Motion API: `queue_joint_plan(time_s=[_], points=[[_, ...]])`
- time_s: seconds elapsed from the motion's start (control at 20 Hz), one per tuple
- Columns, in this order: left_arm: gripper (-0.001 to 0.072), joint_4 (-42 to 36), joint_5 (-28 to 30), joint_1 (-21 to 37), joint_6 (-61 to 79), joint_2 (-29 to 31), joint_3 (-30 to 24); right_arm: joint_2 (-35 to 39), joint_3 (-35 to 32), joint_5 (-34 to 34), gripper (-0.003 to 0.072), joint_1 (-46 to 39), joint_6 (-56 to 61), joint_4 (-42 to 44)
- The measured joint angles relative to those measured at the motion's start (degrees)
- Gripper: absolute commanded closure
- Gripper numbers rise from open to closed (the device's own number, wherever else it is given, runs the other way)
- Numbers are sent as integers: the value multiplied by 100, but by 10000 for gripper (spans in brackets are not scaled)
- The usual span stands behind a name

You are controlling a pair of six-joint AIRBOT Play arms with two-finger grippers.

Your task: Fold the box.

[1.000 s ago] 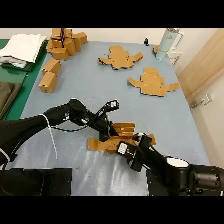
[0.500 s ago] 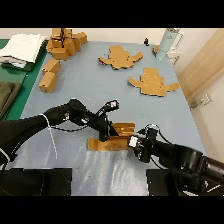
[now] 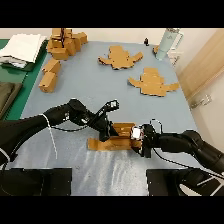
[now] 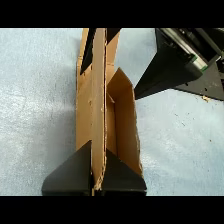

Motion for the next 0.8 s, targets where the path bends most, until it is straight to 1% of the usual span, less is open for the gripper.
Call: queue_joint_plan(time_s=[0.2, 0.4, 0.8], points=[[695, 0, -2, -2, 2, 0, 0, -546, 155, -181, -33, -214, -546, 431], [695, 0, -2, -2, 0, 0, 0, -940, 197, -313, -28, -365, -859, 649], [695, 0, -2, -2, 0, 0, 0, -1185, 212, -299, -26, -424, -992, 695]])
